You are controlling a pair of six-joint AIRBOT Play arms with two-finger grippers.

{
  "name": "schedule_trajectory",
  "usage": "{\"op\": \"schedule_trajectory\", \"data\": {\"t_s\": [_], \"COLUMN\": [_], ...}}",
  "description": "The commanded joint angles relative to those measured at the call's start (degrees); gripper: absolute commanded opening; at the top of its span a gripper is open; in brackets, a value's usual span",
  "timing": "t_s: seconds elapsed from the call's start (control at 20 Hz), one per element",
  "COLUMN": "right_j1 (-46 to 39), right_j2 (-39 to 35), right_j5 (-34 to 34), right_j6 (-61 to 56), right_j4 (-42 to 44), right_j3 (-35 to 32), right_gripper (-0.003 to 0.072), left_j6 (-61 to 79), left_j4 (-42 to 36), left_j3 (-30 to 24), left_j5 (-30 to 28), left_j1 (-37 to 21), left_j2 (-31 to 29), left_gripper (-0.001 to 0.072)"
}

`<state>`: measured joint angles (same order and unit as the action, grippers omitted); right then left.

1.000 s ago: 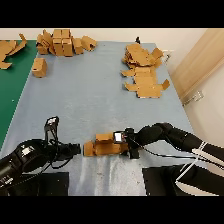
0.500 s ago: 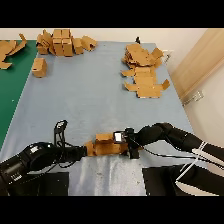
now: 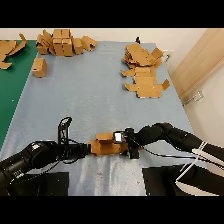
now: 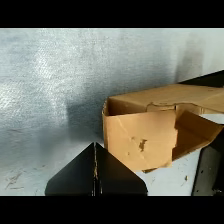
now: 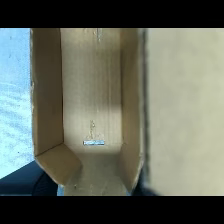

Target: Fold the box.

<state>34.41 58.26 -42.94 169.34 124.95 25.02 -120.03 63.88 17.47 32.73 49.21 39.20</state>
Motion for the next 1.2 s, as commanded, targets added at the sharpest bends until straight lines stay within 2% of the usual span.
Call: {"op": "schedule_trajectory", "data": {"t_s": [0.0, 0.25, 0.45, 0.75, 1.0, 1.15], "right_j1": [0.0, 0.0, 0.0, 0.0, 0.0, 0.0], "right_j2": [0.0, 0.0, 0.0, 0.0, 0.0, 0.0], "right_j5": [0.0, 0.0, 0.0, 0.0, 0.0, 0.0], "right_j6": [0.0, 0.0, 0.0, 0.0, 0.0, 0.0], "right_j4": [0.0, 0.0, 0.0, 0.0, 0.0, 0.0], "right_j3": [0.0, 0.0, 0.0, 0.0, 0.0, 0.0], "right_gripper": [0.0581, 0.0581, 0.0582, 0.0581, 0.0582, 0.0581], "left_j6": [0.5, -3.2, -4.4, -6.1, -18.8, -19.3], "left_j4": [-1.4, -1.4, -1.4, -1.0, 13.9, 14.3], "left_j3": [0.4, 1.0, 2.1, 3.4, 9.4, 10.6], "left_j5": [2.3, 3.1, -1.3, -0.4, 8.4, 7.7], "left_j1": [0.0, 0.9, 4.1, 4.4, 5.1, 6.5], "left_j2": [-0.7, -0.9, -0.7, 2.0, 4.0, 4.8], "left_gripper": [0.0009, 0.0008, 0.0008, 0.0006, 0.0005, 0.0010]}}
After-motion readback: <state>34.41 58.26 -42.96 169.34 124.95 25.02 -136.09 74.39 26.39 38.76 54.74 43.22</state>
